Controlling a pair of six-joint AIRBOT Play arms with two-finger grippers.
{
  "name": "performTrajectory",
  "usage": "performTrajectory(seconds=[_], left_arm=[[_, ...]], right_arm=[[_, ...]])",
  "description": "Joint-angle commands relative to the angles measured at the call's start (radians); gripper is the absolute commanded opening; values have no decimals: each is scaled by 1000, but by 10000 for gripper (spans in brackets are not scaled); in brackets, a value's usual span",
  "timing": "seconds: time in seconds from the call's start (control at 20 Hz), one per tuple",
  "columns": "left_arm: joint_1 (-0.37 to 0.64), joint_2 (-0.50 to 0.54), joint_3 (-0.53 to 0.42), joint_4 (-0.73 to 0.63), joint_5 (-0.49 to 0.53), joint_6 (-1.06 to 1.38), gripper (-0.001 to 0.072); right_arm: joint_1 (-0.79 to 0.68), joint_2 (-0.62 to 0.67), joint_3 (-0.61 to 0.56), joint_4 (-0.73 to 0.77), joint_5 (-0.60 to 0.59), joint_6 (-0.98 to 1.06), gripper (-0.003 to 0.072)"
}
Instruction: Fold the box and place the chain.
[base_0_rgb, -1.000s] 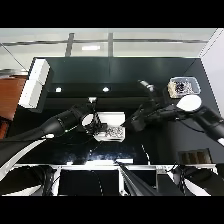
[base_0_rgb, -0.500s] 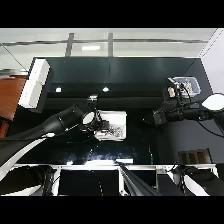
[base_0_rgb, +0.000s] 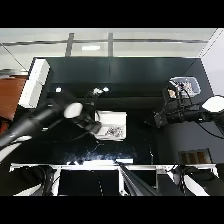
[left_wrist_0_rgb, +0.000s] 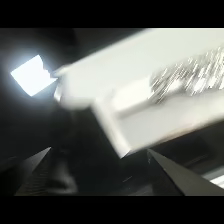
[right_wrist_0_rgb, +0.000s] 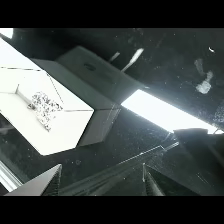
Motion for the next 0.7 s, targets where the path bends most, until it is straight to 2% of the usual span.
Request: performTrajectory(seconds=[0.0,0.1,0.2,0.3,0.4,0.5,0.55,0.65], left_arm=[[180,175,-65,-21,-92,333,707],[407,254,-127,-167,-86,526,707],[629,267,-192,-390,-71,780,707],[746,245,-285,-549,22,1012,707],[769,215,-364,-668,45,1376,707],[743,197,-419,-718,102,1702,707],[717,183,-431,-729,160,1728,707],[654,141,-432,-731,198,1788,699]], right_arm=[[0,1,0,0,4,1,591],[0,1,0,0,3,1,591],[0,1,0,2,1,1,591],[0,1,0,2,-9,1,591],[0,1,0,2,-12,11,591],[0,1,0,2,-8,35,591],[0,1,0,2,-7,40,591],[0,1,0,2,-10,43,591]])
